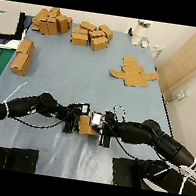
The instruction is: Fold the box.
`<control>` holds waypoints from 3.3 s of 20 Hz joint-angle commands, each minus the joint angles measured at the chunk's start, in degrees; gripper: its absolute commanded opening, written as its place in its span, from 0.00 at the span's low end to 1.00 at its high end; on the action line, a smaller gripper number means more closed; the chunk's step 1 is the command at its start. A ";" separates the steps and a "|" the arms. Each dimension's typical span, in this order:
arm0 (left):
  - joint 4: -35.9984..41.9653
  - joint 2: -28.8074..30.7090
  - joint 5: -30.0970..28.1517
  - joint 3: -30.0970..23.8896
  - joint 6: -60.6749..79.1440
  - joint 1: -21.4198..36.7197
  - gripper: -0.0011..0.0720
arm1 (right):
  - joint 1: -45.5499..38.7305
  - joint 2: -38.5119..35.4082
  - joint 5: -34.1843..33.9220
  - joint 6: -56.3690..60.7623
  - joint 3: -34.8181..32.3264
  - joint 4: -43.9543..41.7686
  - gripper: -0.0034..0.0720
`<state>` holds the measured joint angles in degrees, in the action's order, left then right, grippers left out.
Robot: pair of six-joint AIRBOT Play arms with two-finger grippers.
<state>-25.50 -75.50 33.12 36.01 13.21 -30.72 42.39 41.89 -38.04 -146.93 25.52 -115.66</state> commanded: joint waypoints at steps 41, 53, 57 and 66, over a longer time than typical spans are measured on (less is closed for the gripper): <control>0.00 0.00 -0.04 0.04 0.02 0.00 0.73 | 12.15 3.13 9.99 10.01 0.50 25.27 0.34; -0.02 0.00 0.00 0.04 0.02 0.00 0.73 | 12.15 2.91 8.66 10.67 2.34 26.36 0.27; 0.00 0.00 -0.02 0.04 0.02 0.00 0.73 | 12.15 2.93 8.63 12.13 2.91 29.16 0.26; 0.00 0.00 0.02 0.04 0.02 0.00 0.73 | 12.15 4.85 8.63 13.03 2.91 29.31 0.26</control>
<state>-25.47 -75.50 33.10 36.01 13.21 -30.72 54.57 46.11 -29.43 -134.39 28.36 -86.50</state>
